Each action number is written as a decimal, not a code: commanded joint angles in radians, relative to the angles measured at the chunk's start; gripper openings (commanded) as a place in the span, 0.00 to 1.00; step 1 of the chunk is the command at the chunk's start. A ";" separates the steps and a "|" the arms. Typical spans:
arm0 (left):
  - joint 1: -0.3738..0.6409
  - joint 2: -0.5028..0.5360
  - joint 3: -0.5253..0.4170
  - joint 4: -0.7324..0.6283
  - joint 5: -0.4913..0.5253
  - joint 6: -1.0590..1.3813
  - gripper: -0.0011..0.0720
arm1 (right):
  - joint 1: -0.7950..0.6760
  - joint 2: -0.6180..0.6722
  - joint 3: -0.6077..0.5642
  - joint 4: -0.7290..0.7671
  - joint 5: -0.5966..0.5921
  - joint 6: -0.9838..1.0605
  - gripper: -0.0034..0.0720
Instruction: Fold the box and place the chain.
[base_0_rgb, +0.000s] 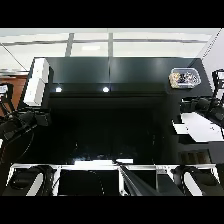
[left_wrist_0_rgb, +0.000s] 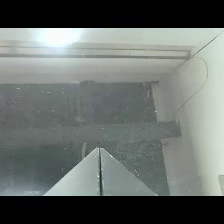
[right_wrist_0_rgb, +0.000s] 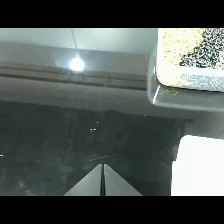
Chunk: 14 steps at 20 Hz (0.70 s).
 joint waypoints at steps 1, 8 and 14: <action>0.000 0.001 0.000 0.000 0.000 0.000 0.06 | 0.001 0.001 0.000 0.000 0.000 0.000 0.07; 0.000 0.001 0.000 0.000 0.000 0.000 0.06 | 0.001 0.001 0.000 0.000 0.000 0.000 0.07; 0.000 0.001 0.000 -0.005 0.004 0.000 0.06 | 0.001 0.001 0.000 0.007 -0.017 0.001 0.07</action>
